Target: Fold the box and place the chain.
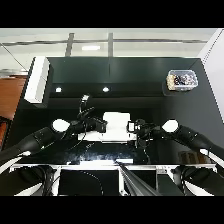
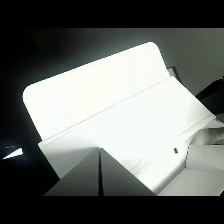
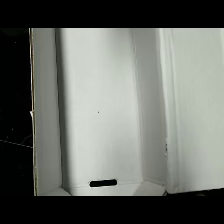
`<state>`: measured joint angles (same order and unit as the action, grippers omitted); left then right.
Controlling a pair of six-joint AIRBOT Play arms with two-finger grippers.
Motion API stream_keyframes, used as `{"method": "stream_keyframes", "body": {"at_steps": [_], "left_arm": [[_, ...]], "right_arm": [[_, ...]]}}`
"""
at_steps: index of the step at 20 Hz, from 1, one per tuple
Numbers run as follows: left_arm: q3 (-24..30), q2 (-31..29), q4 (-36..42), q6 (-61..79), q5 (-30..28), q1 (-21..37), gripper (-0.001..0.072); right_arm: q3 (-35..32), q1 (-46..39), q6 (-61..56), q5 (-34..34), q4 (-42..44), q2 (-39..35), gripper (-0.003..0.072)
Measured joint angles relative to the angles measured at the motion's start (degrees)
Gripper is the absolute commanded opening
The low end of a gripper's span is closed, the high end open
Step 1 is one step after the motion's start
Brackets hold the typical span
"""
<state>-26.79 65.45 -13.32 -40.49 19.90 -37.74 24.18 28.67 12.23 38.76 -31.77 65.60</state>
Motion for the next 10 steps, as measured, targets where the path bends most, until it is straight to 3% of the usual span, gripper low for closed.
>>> {"method": "stream_keyframes", "body": {"at_steps": [6, 10], "left_arm": [[0.1, -6.6, -8.1, 0.0, 1.8, 2.9, 0.0030], [0.2, -14.3, -14.5, -0.2, 11.1, 12.7, 0.0031]], "right_arm": [[0.0, 0.0, 0.0, -0.2, 0.0, 0.0, 0.0566], [0.0, 0.0, 0.0, -0.1, 0.0, 0.0, 0.0566]]}}
